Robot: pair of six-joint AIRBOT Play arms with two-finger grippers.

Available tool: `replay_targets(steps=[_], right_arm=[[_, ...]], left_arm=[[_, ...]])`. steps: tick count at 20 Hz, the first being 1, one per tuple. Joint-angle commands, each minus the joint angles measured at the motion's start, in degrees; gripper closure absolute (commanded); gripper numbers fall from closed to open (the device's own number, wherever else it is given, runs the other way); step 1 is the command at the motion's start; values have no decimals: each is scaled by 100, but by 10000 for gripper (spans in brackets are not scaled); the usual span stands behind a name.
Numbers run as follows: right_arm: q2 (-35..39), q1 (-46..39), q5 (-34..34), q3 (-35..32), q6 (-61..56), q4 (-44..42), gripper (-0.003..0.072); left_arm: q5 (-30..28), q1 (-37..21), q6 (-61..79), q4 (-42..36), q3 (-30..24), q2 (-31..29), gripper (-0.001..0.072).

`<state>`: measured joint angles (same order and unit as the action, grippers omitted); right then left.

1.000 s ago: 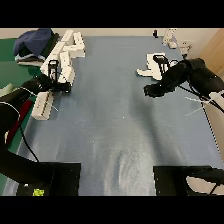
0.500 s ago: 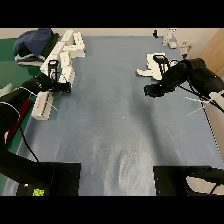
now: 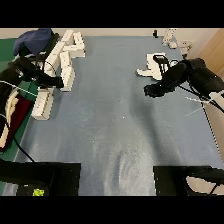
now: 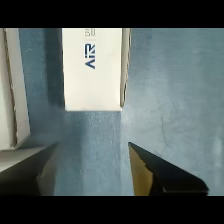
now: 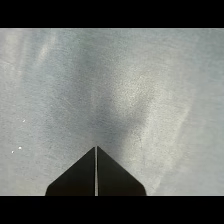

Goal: Fold the box.

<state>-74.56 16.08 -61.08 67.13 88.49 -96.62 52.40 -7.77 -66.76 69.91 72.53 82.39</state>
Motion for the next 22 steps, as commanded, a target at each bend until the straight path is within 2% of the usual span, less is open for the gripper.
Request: replay_targets(steps=[1,2,3,5,8,13,15,18,22], right_arm=[[-4,-2,2,4,0,0,670],[-4,-2,2,4,0,0,670],[-4,-2,2,4,0,0,670],[-4,-2,2,4,0,0,670],[-4,-2,2,4,0,0,670],[-4,-2,2,4,0,2,670],[-4,-4,2,4,0,2,670],[-4,-2,2,4,0,4,670],[-4,-2,2,4,0,2,670]], left_arm=[[1843,-76,-76,-94,450,-459,446],[2151,-76,-33,-195,503,-568,637],[2356,-76,28,-284,514,-682,697],[2601,-72,-111,-352,501,-909,699],[2535,208,-304,-350,216,-1576,700],[2227,1128,-745,-352,-1150,-2918,700],[1945,1589,-1029,-352,-1794,-3265,699],[1178,2337,-1510,-354,-2640,-3491,699],[107,3112,-1685,-352,-3292,-3432,698]])
